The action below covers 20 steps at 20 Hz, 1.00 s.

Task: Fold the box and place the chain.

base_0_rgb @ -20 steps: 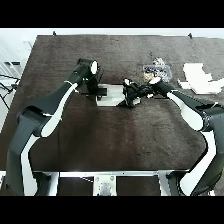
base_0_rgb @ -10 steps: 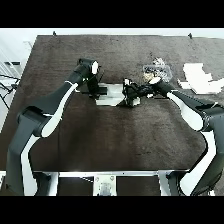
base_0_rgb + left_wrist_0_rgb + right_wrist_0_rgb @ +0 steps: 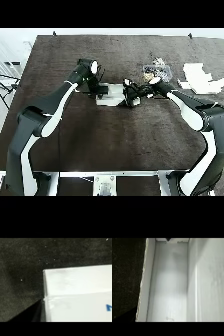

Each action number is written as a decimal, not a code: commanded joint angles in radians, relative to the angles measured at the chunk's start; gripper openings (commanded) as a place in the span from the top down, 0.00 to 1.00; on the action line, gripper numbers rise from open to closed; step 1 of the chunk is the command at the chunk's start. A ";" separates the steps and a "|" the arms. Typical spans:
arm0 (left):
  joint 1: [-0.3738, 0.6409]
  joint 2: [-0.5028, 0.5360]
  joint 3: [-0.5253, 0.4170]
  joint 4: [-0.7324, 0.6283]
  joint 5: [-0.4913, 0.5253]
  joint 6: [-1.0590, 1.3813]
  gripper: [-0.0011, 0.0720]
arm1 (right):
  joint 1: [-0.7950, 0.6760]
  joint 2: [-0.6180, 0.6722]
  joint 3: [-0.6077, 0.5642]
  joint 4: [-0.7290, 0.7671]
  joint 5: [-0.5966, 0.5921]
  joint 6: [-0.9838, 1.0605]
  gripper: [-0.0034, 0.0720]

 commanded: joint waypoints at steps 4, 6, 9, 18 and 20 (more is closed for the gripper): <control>0.003 0.025 0.003 0.055 -0.062 0.054 0.29 | -0.001 -0.001 0.000 0.002 -0.003 0.002 0.19; 0.004 0.055 0.003 0.082 -0.070 0.093 0.16 | -0.001 -0.001 0.000 0.002 -0.003 0.002 0.19; 0.005 0.116 0.004 0.117 -0.083 0.209 0.14 | -0.001 -0.001 0.000 0.002 -0.003 0.001 0.19; 0.181 0.244 -0.001 -0.082 -0.078 0.723 0.14 | -0.001 -0.001 0.000 0.002 -0.003 0.001 0.19; 0.243 0.243 -0.001 -0.248 -0.040 0.961 0.14 | -0.001 -0.001 0.000 0.002 -0.003 0.002 0.19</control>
